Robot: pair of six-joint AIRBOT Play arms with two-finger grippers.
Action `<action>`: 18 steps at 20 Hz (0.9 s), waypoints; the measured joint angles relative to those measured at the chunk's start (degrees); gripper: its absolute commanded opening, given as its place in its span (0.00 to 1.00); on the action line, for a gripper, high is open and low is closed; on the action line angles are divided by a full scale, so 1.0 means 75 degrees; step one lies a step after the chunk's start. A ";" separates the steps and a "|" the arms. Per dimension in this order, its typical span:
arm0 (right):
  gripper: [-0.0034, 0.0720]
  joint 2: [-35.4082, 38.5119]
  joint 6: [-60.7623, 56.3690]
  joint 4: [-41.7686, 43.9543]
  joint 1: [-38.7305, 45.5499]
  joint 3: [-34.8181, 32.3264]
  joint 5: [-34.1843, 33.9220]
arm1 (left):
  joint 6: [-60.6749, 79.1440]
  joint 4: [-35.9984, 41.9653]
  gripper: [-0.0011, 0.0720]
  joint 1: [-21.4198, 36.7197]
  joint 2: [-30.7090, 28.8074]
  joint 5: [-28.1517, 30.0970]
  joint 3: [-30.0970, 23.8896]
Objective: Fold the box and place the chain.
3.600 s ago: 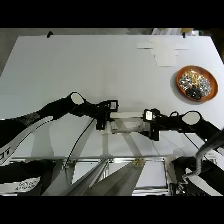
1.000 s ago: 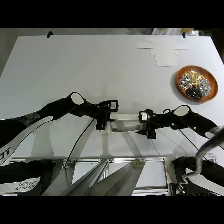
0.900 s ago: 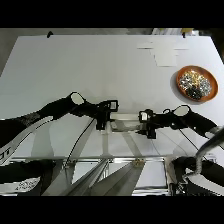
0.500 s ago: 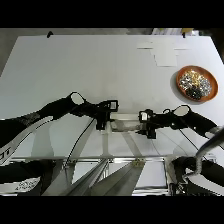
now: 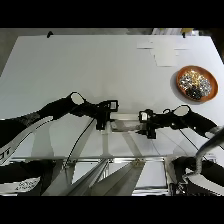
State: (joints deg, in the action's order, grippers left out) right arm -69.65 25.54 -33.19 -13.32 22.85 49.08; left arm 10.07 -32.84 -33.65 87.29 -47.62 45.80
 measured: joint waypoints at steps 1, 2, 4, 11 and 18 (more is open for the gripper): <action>0.57 0.0000 0.0000 0.0000 0.0000 0.0000 0.0000 | 0.0015 -0.0006 0.29 0.0000 0.0006 0.0009 -0.0003; 0.57 0.0000 0.0012 -0.0009 -0.0003 0.0000 0.0026 | 0.0006 -0.0003 0.53 0.0000 0.0009 0.0032 0.0000; 0.57 -0.0006 0.0029 -0.0029 -0.0009 -0.0012 0.0073 | -0.0023 -0.0152 0.58 0.0006 0.0003 -0.0076 -0.0009; 0.57 -0.0006 -0.0015 0.0023 -0.0009 -0.0012 0.0009 | -0.0338 -0.0749 0.58 0.0154 -0.0766 -0.0268 -0.0006; 0.57 -0.0006 -0.0012 0.0023 -0.0009 -0.0012 -0.0012 | -0.2999 -0.2623 0.02 0.0312 -0.2614 -0.0420 -0.0006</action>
